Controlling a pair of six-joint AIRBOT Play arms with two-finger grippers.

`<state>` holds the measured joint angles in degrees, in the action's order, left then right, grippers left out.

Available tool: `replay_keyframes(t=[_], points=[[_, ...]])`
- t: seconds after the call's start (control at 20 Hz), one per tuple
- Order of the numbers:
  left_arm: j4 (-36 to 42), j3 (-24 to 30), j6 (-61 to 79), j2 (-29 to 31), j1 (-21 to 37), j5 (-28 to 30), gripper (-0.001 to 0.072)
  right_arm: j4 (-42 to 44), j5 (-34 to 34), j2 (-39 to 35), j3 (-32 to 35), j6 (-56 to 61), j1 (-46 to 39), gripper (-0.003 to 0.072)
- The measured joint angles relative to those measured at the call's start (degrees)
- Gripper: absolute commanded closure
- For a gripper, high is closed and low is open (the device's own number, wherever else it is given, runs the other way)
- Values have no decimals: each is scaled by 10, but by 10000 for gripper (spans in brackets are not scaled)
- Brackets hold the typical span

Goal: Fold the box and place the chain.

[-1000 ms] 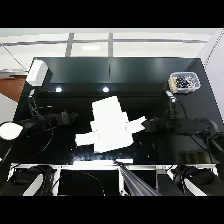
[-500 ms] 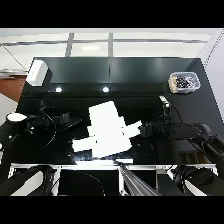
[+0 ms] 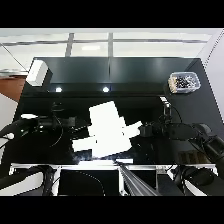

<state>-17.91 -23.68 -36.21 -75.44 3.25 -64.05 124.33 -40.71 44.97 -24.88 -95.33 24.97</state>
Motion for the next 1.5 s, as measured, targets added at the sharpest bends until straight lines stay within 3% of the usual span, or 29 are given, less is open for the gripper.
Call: replay_keyframes(t=[0.35,0.6,0.75,0.95,1.05,1.3,1.35,1.4,1.45,1.5], points=[[-13,-106,48,-77,-104,-26,28,-1,0,0,0,4,0,664],[-25,-183,75,-160,-121,-135,31,-1,0,0,0,4,0,664],[-28,-204,88,-193,-117,-180,118,-1,0,0,0,4,0,664],[-55,-221,95,-209,-124,-186,130,-3,0,0,0,4,0,664],[-75,-233,90,-212,-134,-176,222,-4,0,0,0,4,0,664],[-106,-259,60,-214,-152,-139,232,-10,0,0,0,4,0,664],[-108,-262,58,-214,-153,-133,300,-11,0,0,0,4,0,664],[-111,-264,54,-215,-155,-130,442,-12,0,0,0,4,0,664],[-113,-266,54,-215,-155,-129,489,-12,0,0,0,4,0,664],[-113,-267,51,-216,-157,-127,491,-13,0,0,0,4,0,664]])
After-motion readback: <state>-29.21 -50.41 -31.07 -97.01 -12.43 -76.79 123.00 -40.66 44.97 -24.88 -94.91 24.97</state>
